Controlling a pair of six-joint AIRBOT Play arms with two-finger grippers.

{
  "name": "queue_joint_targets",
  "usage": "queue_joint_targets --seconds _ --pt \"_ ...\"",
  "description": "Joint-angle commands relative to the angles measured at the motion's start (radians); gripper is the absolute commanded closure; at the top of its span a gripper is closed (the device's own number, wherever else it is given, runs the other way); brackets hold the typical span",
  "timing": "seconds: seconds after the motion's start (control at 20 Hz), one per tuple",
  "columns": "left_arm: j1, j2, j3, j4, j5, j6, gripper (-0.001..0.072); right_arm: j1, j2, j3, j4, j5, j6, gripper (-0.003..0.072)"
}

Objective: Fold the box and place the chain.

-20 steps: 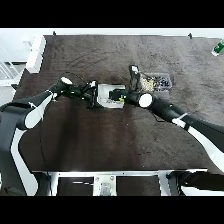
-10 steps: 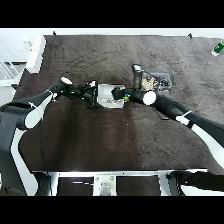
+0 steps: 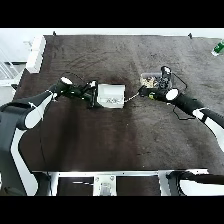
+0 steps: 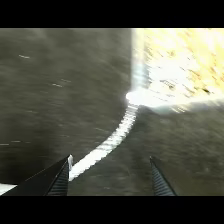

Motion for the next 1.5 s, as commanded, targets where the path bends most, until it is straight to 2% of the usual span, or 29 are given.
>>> queue_joint_targets --seconds 0.0,0.25,0.3,0.4,0.5,0.6,0.85,1.0,1.2,1.45 --pt "0.0 0.0 0.0 0.0 0.0 0.0 0.0301 -0.016 -0.1 0.046 0.019 -0.006 0.007 0.013" --pt "0.0 0.0 0.0 0.0 0.0 0.0 0.0301 0.01 -0.254 0.211 0.071 0.001 0.006 0.0136" --pt "0.0 0.0 0.0 0.0 0.0 0.0 0.0301 0.013 -0.278 0.242 0.071 0.009 0.006 0.0234" --pt "0.0 0.0 0.0 0.0 0.0 0.0 0.0301 0.018 -0.295 0.278 0.071 0.03 0.003 0.0676" --pt "0.0 0.0 0.0 0.0 0.0 0.0 0.0301 0.018 -0.263 0.277 0.07 0.039 0.002 0.0676" --pt "0.0 0.0 0.0 0.0 0.0 0.0 0.0301 0.02 -0.181 0.275 0.07 0.102 -0.031 0.0676" --pt "0.0 0.0 0.0 0.0 0.0 0.0 0.0301 0.08 0.143 0.275 0.069 0.212 -0.174 0.0676" --pt "0.0 0.0 0.0 0.0 0.0 0.0 0.0301 0.123 0.263 0.275 0.062 0.241 -0.185 0.0676" --pt "0.0 0.0 0.0 0.0 0.0 0.0 0.0301 0.192 0.316 0.275 0.062 0.286 -0.185 0.0675" --pt "0.0 0.0 0.0 0.0 0.0 0.0 0.0301 0.28 0.268 0.26 0.06 0.276 -0.185 0.0676"
